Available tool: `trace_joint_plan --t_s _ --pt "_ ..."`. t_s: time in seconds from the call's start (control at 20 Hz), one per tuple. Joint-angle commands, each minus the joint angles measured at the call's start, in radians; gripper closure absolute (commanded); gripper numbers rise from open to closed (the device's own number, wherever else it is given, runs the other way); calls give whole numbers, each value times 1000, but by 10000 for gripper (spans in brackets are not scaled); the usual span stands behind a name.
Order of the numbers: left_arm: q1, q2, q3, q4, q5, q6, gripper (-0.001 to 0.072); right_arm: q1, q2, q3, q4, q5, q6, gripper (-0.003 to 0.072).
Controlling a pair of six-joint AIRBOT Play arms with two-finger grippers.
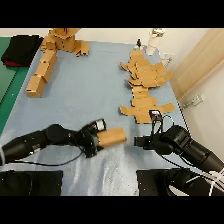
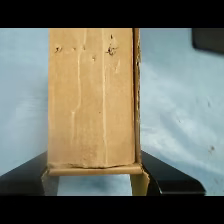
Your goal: Fold the box.
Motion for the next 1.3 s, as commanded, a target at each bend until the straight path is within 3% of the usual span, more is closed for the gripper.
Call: trace_joint_plan --t_s 0.0,0.2,0.3,0.45,0.65,0.85,1.25 --pt "143 123 10 139 -9 -271 249 -1 -3 1 -44 -2 3 684" --pt "445 214 10 715 -177 -794 249 -1 -3 1 -112 -34 25 685" --pt "623 217 10 897 -269 -965 248 -1 -3 1 -113 -34 25 684" --pt "874 217 13 919 -287 -1037 248 -1 -3 0 -133 -14 25 684" --pt "1078 214 29 920 -231 -1040 247 -1 -5 0 -143 21 25 685" --pt "1130 129 46 917 -171 -1024 220 -1 -5 0 -158 51 26 685" --pt "1032 -141 225 786 -109 -880 220 -1 -5 0 -168 78 55 685"
